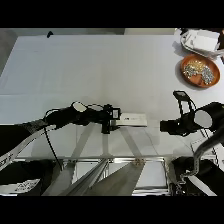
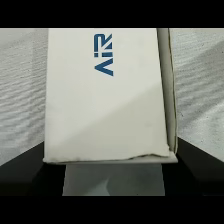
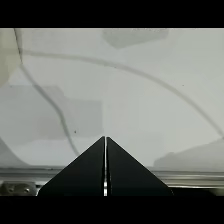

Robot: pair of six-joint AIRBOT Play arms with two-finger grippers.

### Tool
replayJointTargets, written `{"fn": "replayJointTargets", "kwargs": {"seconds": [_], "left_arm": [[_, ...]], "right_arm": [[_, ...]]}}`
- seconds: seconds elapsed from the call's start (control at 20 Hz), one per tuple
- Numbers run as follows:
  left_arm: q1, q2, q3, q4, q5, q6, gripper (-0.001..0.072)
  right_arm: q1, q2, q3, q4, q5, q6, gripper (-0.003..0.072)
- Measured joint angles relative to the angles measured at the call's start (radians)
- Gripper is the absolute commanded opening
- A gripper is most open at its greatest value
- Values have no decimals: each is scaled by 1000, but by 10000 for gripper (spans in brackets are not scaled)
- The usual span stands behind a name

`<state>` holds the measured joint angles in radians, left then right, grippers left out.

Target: Fold the box and place the chain.

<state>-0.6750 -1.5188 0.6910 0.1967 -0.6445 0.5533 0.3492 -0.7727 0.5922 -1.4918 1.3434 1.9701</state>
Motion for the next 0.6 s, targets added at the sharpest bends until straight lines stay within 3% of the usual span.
{"fn": "replayJointTargets", "kwargs": {"seconds": [0.25, 0.45, 0.6], "left_arm": [[-1, 0, 0, -2, -48, -43, 52], [-1, 1, 0, -12, -87, -73, 68], [1, 4, 0, -8, -101, -83, 3]], "right_arm": [[0, 0, 0, 34, -46, 56, 12], [0, 0, 0, 49, -91, 70, 12], [0, 0, 0, 52, -115, 72, 12]]}}
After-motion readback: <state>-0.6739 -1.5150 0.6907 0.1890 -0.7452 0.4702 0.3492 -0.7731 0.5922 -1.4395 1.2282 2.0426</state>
